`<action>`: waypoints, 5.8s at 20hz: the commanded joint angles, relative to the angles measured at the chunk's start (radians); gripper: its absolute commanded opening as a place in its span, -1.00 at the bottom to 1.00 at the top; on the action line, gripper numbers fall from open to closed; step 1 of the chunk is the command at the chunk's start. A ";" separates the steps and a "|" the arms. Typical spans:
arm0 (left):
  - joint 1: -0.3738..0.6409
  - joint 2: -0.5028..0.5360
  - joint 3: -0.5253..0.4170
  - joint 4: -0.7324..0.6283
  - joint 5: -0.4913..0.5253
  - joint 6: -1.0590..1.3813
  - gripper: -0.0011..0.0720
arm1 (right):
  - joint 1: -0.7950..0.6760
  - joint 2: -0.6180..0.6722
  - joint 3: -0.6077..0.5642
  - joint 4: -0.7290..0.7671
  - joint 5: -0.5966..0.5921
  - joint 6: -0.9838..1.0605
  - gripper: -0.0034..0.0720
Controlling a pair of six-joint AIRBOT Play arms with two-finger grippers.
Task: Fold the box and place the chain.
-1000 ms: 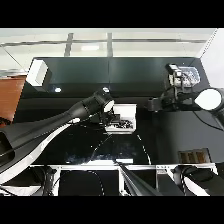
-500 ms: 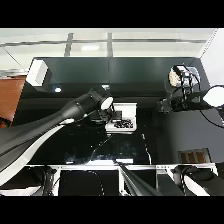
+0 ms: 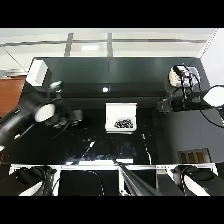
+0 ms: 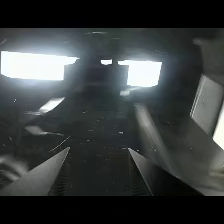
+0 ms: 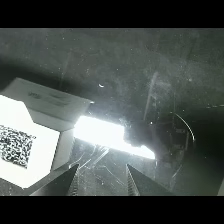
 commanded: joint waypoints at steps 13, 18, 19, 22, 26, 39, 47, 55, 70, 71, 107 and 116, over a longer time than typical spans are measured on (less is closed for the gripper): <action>0.287 0.032 -0.413 -1.030 0.435 1.590 0.52 | -0.001 0.000 0.000 0.003 0.006 0.079 0.00; 0.083 -0.005 -0.399 -1.024 0.644 1.950 0.99 | -0.001 0.000 0.000 0.003 0.009 0.094 0.00; 0.040 -0.005 -0.392 -1.018 0.659 2.093 0.98 | -0.001 0.000 0.000 0.003 0.010 0.097 0.00; 0.013 -0.086 -0.308 -1.024 0.480 2.339 0.98 | 0.000 0.000 0.000 0.003 0.027 0.097 0.00; 0.074 -0.264 -0.171 -1.024 0.411 2.383 0.98 | 0.000 0.000 0.000 0.003 0.031 0.097 0.00; 0.100 -0.380 -0.115 -1.053 0.368 2.562 0.98 | 0.000 -0.002 0.000 0.004 0.005 0.097 0.00; 0.090 -0.402 -0.114 -1.051 0.343 2.561 0.98 | 0.000 -0.002 0.000 0.003 0.000 0.097 0.00; 0.083 -0.444 -0.061 -1.080 0.348 2.548 0.98 | 0.000 -0.002 0.000 0.003 0.001 0.096 0.01; 0.092 -0.455 -0.045 -1.044 0.336 2.564 0.98 | 0.000 -0.002 0.000 0.003 -0.003 0.096 0.00; 0.083 -0.455 -0.045 -1.044 0.339 2.566 0.98 | 0.000 -0.002 0.000 0.003 -0.003 0.096 0.00; -0.042 -0.507 0.022 -1.051 0.403 2.497 0.10 | 0.000 -0.032 -0.014 0.004 -0.129 0.085 0.00; -0.042 -0.507 0.022 -1.051 0.402 2.497 0.08 | -0.001 -0.312 -0.017 0.648 -0.209 -0.635 0.95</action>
